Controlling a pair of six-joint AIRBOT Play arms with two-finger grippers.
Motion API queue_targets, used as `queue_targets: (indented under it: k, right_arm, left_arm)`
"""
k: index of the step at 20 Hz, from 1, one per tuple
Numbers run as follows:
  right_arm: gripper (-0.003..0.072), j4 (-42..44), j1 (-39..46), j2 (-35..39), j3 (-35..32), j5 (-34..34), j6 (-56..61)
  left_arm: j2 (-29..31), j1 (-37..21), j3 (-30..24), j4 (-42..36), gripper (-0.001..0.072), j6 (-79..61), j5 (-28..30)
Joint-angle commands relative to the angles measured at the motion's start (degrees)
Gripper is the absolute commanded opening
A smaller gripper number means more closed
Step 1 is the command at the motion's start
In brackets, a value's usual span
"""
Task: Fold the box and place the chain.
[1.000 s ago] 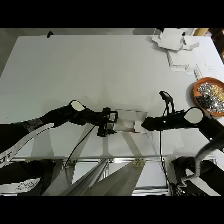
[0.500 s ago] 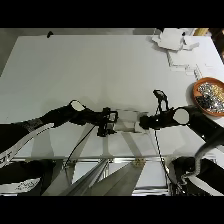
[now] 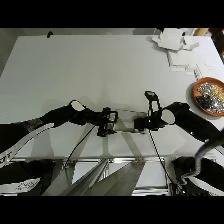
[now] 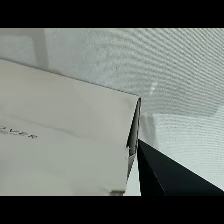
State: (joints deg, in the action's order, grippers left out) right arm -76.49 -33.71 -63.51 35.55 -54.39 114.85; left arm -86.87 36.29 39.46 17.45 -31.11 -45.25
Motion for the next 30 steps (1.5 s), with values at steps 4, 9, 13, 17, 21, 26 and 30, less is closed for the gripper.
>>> queue_targets:
  k: [4, 9, 13, 17, 21, 26, 30]
  right_arm:
    - [0.0395, -2.95, -1.92, -3.41, 0.66, -0.42, 7.13]
    - [0.0302, -6.19, -4.79, -5.79, 2.43, -0.02, 8.17]
    - [0.0288, -7.45, -4.79, -5.79, 3.50, -0.46, 8.41]
    - [0.0207, -7.56, -4.79, -5.79, 3.48, -0.48, 8.83]
    - [0.0059, -7.76, -4.79, -5.86, 3.48, -0.74, 9.66]
    - [0.0088, -9.68, -4.79, -5.97, 3.48, -2.91, 7.96]
    - [0.0237, -11.80, -4.79, -5.97, 3.48, -2.45, 6.38]
  left_arm:
    - [0.00, 0.00, 0.00, -0.02, 0.0314, 0.04, 0.02]
    - [0.00, 0.00, 0.00, -0.02, 0.0314, 0.07, 0.00]
    - [0.00, 0.00, 0.00, -0.02, 0.0314, 0.04, 0.00]
    - [0.00, 0.00, 0.00, -0.02, 0.0314, 0.07, 0.00]
    - [0.00, 0.00, 0.00, -0.02, 0.0314, 0.07, 0.00]
    - [0.00, 0.00, 0.00, -0.02, 0.0314, 0.07, 0.00]
    - [0.00, 0.00, 0.00, -0.02, 0.0314, 0.04, 0.00]
